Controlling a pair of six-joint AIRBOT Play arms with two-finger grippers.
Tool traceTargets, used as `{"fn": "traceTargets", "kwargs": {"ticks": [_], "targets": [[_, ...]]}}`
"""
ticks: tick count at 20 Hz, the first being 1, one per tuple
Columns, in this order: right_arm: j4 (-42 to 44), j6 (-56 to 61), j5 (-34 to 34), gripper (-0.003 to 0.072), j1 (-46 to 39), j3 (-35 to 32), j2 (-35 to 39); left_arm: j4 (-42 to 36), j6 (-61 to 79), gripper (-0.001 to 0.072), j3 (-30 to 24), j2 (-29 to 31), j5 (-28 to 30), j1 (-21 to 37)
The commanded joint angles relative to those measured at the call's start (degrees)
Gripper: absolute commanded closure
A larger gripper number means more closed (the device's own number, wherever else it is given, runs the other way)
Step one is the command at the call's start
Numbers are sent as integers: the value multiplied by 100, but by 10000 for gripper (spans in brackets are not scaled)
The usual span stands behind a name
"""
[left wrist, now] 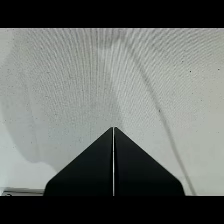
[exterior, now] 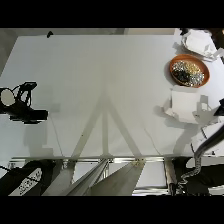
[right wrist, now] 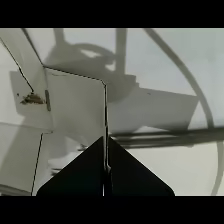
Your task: Fold the box and place the chain.
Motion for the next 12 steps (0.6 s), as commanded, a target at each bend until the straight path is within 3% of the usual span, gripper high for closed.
{"fn": "traceTargets", "kwargs": {"ticks": [1,4,6,9,12], "targets": [[809,-286,304,668,872,-2,116,2,0,699,-2,0,0,-2],[1440,-323,256,668,1860,-79,382,2,2,699,-2,0,2,-2],[2133,-343,-334,668,2288,-396,728,2,0,699,-2,0,0,-2],[3327,-903,-1027,668,2653,-1333,1467,2,0,699,-2,0,0,-2],[3405,-1252,-1436,668,3101,-2549,2315,4,0,699,-2,0,0,0]]}}
